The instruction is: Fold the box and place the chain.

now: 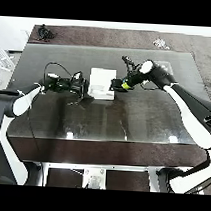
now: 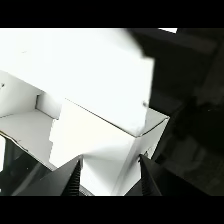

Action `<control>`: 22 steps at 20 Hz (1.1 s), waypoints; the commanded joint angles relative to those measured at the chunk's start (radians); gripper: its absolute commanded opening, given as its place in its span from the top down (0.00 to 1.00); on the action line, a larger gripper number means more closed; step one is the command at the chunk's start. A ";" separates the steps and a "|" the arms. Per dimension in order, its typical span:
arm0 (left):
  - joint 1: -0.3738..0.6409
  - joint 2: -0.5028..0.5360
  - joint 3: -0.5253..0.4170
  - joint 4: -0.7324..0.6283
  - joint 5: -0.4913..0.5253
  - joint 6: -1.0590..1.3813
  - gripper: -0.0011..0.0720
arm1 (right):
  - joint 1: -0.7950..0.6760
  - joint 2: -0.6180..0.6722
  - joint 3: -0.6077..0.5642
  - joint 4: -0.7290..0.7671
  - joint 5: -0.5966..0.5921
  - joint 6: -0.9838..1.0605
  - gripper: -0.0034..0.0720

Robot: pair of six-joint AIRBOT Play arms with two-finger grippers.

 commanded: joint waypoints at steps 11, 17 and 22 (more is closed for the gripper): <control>-0.001 0.000 0.000 0.000 -0.001 0.001 0.35 | 0.050 -0.006 0.045 -0.174 0.048 0.202 0.34; -0.001 0.000 0.000 0.000 -0.001 0.001 0.35 | 0.048 -0.005 0.121 -0.174 0.062 0.202 0.34; -0.001 0.000 0.000 0.000 -0.001 0.001 0.35 | 0.044 -0.021 0.120 -0.179 0.063 0.203 0.34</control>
